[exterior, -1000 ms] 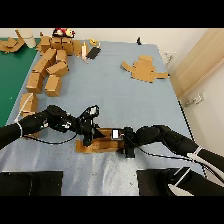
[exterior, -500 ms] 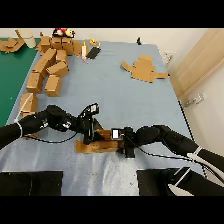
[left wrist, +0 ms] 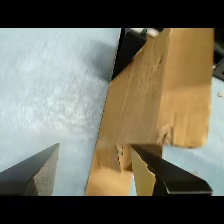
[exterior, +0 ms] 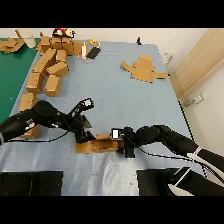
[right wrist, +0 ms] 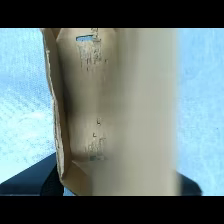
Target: Fold the box.
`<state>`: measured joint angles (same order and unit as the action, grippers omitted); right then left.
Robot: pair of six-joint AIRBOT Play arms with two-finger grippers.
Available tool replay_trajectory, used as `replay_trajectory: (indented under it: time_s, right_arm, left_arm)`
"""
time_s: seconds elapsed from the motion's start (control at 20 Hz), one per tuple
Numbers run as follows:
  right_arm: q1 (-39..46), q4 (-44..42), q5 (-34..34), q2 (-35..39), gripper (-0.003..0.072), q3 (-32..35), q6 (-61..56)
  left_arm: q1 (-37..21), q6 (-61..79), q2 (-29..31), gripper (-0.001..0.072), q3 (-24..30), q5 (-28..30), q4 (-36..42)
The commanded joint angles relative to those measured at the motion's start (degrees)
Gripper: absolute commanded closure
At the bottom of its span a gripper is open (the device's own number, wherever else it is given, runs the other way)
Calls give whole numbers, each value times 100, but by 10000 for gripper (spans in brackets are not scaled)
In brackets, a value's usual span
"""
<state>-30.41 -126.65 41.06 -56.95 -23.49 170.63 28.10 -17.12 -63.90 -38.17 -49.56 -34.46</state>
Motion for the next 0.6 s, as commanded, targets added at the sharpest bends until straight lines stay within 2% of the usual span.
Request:
replay_trajectory:
  time_s: [0.0,0.05,0.1,0.15,0.25,0.35,0.45,0.55]
  right_arm:
    - [-2,0,0,0,213,0,0]
    - [-2,4,0,0,213,0,0]
    - [-2,20,0,0,213,0,0]
    - [-2,20,0,0,213,0,0]
    - [-2,22,0,0,213,0,0]
    - [-2,22,0,0,213,0,0]
    - [-2,42,0,0,213,0,0]
    - [-2,42,0,-2,213,0,0]
  left_arm:
    - [-57,-1622,699,63,-2,-675,-1139]
    - [-57,-1888,828,187,-2,-973,-1141]
    - [-57,-2249,907,470,-2,-1270,-1141]
    - [-48,-2629,938,700,0,-1587,-1126]
    - [129,-3840,925,699,94,-1773,-831]
    - [551,-4308,925,700,269,-1506,-133]
    - [1034,-4371,922,699,385,-616,662]
    - [1224,-4391,807,699,380,313,1255]
